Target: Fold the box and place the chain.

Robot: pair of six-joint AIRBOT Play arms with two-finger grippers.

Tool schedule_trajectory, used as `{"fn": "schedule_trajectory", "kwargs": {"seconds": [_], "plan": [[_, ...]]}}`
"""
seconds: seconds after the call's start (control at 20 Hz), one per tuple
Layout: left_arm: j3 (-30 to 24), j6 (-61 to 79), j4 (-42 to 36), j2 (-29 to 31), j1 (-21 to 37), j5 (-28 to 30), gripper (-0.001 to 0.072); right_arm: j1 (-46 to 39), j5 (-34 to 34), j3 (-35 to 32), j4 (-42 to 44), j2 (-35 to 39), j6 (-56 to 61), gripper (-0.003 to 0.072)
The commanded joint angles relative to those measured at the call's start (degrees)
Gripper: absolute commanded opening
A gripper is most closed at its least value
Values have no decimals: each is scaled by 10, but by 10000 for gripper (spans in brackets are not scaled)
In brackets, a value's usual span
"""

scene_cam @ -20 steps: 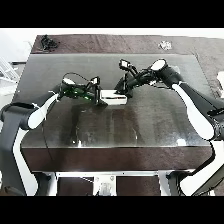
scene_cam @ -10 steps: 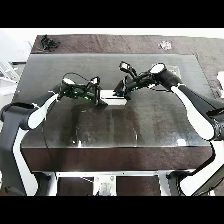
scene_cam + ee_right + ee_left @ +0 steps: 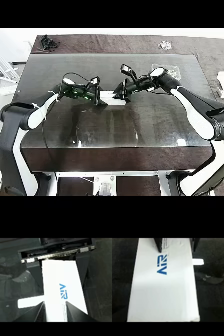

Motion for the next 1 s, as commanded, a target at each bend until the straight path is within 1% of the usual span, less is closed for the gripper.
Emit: {"fn": "schedule_trajectory", "kwargs": {"seconds": [0.0, 0.1, 0.25, 0.3, 0.35, 0.4, 0.55, 0.65, 0.95], "plan": [[0, 0, -1, 0, 0, 1, 353, -6, 0, -3, 5, 0, -3, 382], [0, 0, -1, 0, 0, 1, 352, -14, 0, -3, 17, 0, -6, 391], [0, 0, -1, 0, 0, 1, 353, -28, 7, -1, 84, 0, -37, 387], [0, 0, -1, 0, 0, 1, 352, -32, 7, -1, 101, 0, -44, 368], [0, 0, -1, 0, 0, 1, 353, -35, 7, -1, 106, 0, -46, 309], [0, 0, -1, 0, 0, 1, 353, -36, 11, -2, 106, 0, -46, 280], [0, 0, -1, 0, 0, 1, 353, -37, 26, -2, 103, 0, -46, 261], [0, 0, -1, 0, 0, 1, 353, -37, 25, -2, 88, 0, -53, 196], [0, 0, -1, 0, 0, 1, 353, -35, 23, -2, 61, -4, -55, 212]]}}
